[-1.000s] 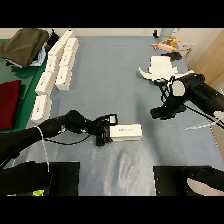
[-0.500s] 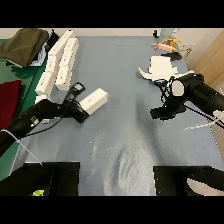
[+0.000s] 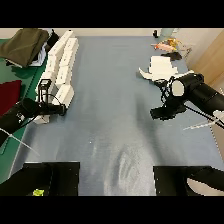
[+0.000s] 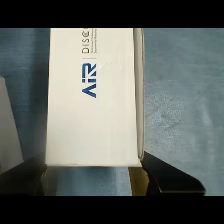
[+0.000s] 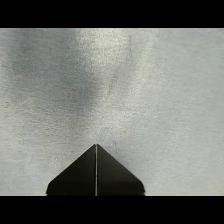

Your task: Fold the box.

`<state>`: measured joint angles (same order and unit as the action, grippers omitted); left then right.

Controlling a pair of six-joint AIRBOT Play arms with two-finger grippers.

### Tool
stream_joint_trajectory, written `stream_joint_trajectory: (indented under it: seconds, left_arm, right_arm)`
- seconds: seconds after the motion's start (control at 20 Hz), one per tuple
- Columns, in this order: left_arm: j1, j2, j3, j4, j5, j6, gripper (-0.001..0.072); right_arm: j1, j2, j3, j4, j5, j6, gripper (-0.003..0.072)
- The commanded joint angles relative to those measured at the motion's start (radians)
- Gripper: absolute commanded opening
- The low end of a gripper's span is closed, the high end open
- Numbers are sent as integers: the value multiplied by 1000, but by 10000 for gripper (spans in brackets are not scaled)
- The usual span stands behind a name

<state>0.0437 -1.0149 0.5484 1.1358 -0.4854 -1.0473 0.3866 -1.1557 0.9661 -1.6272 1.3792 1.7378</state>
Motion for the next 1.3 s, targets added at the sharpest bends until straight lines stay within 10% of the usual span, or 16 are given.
stream_joint_trajectory:
  seconds: [0.0, 0.6, 1.25]
  left_arm:
    - [16, -50, 1, 12, 110, -45, 509]
    - [-56, -169, 28, -13, 402, -42, 509]
    - [-56, -333, 136, -11, 371, -40, 509]
  right_arm:
    - [0, 0, 1, 0, 0, 0, 5]
    - [0, 0, 1, 0, 0, 0, 5]
    - [0, 0, 1, 0, 0, 0, 5]
